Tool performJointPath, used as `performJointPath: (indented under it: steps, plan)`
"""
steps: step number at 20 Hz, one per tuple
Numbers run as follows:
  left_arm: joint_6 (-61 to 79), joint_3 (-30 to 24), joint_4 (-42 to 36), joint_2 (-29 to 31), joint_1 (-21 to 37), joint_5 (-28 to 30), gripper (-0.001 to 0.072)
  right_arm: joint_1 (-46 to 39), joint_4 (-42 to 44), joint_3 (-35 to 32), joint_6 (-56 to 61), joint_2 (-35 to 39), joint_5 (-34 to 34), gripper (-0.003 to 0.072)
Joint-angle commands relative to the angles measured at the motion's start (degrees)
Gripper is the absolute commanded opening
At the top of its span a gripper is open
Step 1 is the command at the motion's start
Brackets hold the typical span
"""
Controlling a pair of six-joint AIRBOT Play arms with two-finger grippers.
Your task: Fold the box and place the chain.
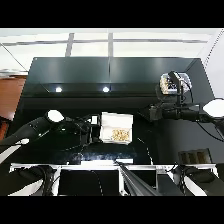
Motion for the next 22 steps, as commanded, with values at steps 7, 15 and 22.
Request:
performJointPath:
  steps: [7, 15, 22]
  plan:
    - [0.1, 0.0, -0.5, -0.3, -0.1, -0.2, 0.0705, 0.0, 0.0, 0.0, 0.0, 0.0, 0.0, 0.0596]
    - [0.1, 0.0, 0.0, -0.3, 0.0, -0.2, 0.0393, 0.0, 0.0, 0.0, 0.0, 0.0, 0.0, 0.0596]
    - [-0.2, 0.0, 0.0, -0.3, 0.1, 0.4, 0.0710, 0.0, 0.0, 0.0, 0.0, 0.0, 0.0, 0.0596]
